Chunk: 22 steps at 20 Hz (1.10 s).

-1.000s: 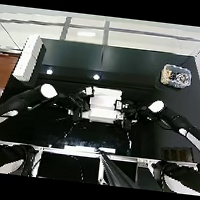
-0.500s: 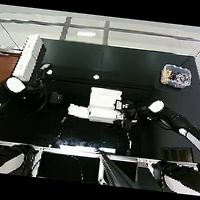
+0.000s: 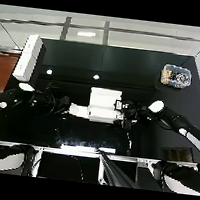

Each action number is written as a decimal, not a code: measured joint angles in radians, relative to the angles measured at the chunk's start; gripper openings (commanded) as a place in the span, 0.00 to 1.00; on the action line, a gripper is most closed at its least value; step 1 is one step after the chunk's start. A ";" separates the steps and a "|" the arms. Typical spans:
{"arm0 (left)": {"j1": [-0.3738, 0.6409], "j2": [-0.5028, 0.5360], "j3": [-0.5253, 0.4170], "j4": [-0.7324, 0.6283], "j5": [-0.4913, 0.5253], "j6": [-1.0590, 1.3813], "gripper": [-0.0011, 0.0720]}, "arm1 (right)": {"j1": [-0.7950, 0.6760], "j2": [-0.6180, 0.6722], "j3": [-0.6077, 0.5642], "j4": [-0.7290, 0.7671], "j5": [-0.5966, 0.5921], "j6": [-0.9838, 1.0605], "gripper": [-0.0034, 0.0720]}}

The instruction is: Fold the box and place the chain.

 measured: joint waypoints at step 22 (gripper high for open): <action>-0.272 -0.049 0.285 0.122 -0.066 -0.011 0.97 | 0.000 -0.001 0.000 0.001 0.000 0.005 0.26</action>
